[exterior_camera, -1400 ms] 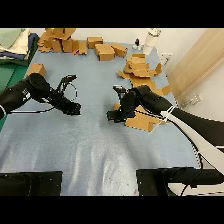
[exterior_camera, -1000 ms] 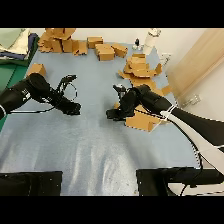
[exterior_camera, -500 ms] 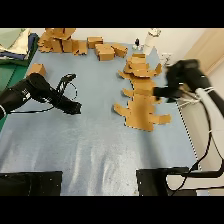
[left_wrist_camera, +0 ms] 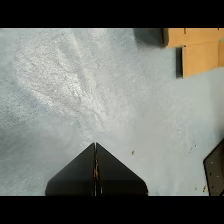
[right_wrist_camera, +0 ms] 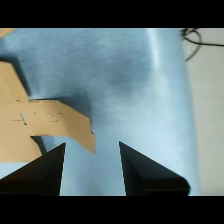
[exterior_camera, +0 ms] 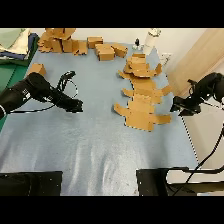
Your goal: Fold the box.
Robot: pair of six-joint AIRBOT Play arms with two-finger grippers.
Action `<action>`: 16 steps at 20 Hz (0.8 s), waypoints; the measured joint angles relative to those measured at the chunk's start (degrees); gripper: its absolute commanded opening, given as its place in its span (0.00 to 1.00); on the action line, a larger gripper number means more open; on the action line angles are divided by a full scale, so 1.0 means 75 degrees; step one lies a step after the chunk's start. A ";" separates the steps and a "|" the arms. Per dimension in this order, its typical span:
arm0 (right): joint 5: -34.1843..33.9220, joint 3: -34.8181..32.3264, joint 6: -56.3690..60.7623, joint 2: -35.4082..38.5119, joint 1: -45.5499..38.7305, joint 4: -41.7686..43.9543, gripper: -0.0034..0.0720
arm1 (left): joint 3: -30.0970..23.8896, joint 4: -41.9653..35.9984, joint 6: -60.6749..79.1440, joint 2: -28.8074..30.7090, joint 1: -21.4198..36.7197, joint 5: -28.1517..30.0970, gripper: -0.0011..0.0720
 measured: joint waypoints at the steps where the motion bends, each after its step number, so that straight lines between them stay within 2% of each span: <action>1: 0.0143 -0.0210 -0.0254 -0.0035 -0.0041 0.0248 0.71 | 0.0000 -0.0032 0.0003 0.0000 0.0000 -0.0044 0.68; 2: 0.0262 -0.0402 -0.0484 -0.0087 -0.0070 0.0460 0.71 | 0.0000 -0.0058 0.0000 0.0000 0.0000 -0.0067 0.73; 4: 0.0449 -0.0772 -0.0866 -0.0256 -0.0108 0.0828 0.70 | 0.0000 -0.0134 0.0000 0.0000 0.0000 -0.0085 0.74; 5: 0.0525 -0.0921 -0.1029 -0.0344 -0.0119 0.0959 0.60 | 0.0000 -0.0216 0.0000 0.0000 0.0000 -0.0096 0.74; 7: 0.0565 -0.1174 -0.1399 -0.0484 -0.0122 0.1309 0.58 | 0.0000 -0.0391 0.0009 0.0000 0.0000 -0.0114 0.74; 8: 0.0641 -0.1250 -0.1580 -0.0527 -0.0119 0.1510 0.47 | 0.0000 -0.0525 0.0038 0.0000 0.0000 -0.0122 0.74; 10: 0.0629 -0.1352 -0.2011 -0.0577 -0.0044 0.1993 0.13 | 0.0000 -0.0781 0.0189 0.0000 0.0000 -0.0163 0.74; 11: 0.0586 -0.1378 -0.2229 -0.0592 0.0032 0.2270 0.05 | 0.0000 -0.0985 0.0291 -0.0003 0.0044 -0.0169 0.74; 14: 0.0254 -0.1440 -0.2812 -0.0583 0.0423 0.2929 0.05 | 0.0000 -0.1614 0.0516 -0.0017 0.0434 -0.0318 0.74; 16: 0.0119 -0.1533 -0.2999 -0.0458 0.0796 0.3206 0.05 | 0.0000 -0.1967 0.0615 -0.0026 0.0874 -0.0682 0.74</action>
